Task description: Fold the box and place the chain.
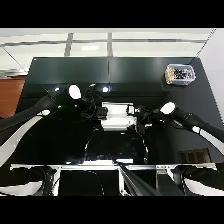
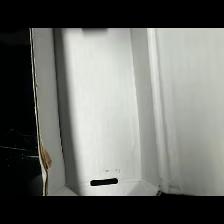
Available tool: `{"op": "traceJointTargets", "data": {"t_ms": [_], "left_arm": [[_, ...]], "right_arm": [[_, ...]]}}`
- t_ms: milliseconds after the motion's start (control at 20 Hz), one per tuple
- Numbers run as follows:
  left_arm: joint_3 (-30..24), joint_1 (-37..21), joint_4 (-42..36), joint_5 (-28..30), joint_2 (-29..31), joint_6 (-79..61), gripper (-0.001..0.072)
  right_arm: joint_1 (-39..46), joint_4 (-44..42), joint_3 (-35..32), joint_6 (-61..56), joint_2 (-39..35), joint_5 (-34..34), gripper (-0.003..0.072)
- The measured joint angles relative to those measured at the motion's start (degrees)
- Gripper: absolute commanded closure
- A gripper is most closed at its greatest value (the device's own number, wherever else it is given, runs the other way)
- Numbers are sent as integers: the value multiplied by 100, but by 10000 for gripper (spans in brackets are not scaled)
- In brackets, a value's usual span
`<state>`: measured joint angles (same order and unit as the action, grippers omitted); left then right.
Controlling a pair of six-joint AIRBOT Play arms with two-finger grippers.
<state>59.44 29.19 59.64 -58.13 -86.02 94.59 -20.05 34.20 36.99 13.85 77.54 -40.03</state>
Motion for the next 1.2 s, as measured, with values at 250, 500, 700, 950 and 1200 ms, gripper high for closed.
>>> {"op": "traceJointTargets", "data": {"t_ms": [250, 500, 700, 950, 1200], "left_arm": [[98, 348, 741, 42, -2, 750, 322], [588, 944, 1904, -157, -96, 2002, 322], [1145, 1342, 2618, -584, -387, 2859, 378], [1329, 1475, 2791, -748, -551, 3401, 377], [1119, 1443, 2717, -778, -496, 3552, 377]], "right_arm": [[-2, -2, 0, -2, 0, 4, 217], [-2, -7, 0, -11, 0, 9, 217], [-2, -7, 0, -13, 0, 11, 217], [-2, -4, 0, -11, 0, 15, 217], [-2, -4, 0, -11, 0, 15, 217]]}}
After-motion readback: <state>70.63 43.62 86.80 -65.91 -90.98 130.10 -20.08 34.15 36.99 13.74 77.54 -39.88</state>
